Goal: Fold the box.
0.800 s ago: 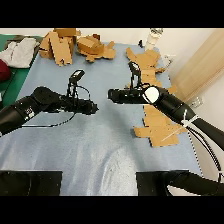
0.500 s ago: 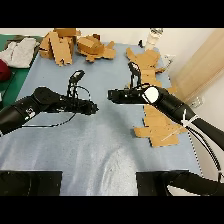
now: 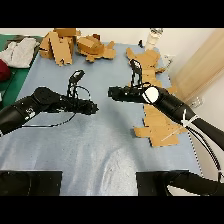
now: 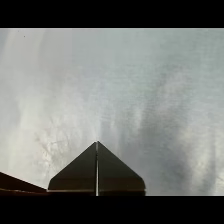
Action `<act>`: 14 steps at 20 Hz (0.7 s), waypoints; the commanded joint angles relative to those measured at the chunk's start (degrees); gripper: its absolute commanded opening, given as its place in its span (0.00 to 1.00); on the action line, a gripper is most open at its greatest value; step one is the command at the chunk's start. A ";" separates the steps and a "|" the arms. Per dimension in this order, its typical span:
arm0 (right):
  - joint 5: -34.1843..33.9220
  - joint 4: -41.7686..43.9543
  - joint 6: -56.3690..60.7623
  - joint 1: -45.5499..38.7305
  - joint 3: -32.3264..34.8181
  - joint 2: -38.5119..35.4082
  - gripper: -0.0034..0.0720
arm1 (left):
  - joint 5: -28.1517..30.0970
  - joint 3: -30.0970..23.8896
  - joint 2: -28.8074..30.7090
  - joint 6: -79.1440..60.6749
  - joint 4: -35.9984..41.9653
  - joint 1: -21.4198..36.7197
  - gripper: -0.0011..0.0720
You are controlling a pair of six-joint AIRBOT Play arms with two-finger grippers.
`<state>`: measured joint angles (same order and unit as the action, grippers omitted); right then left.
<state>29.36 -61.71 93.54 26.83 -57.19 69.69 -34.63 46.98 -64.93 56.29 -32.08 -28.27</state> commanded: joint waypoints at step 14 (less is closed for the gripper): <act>43.50 -20.61 4.55 -38.32 -11.85 -0.90 0.34 | 6.16 -0.02 -0.46 1.57 -0.02 0.15 0.04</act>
<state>53.60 -75.00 96.47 4.23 -64.99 69.21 -28.84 46.98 -65.36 57.47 -32.08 -28.14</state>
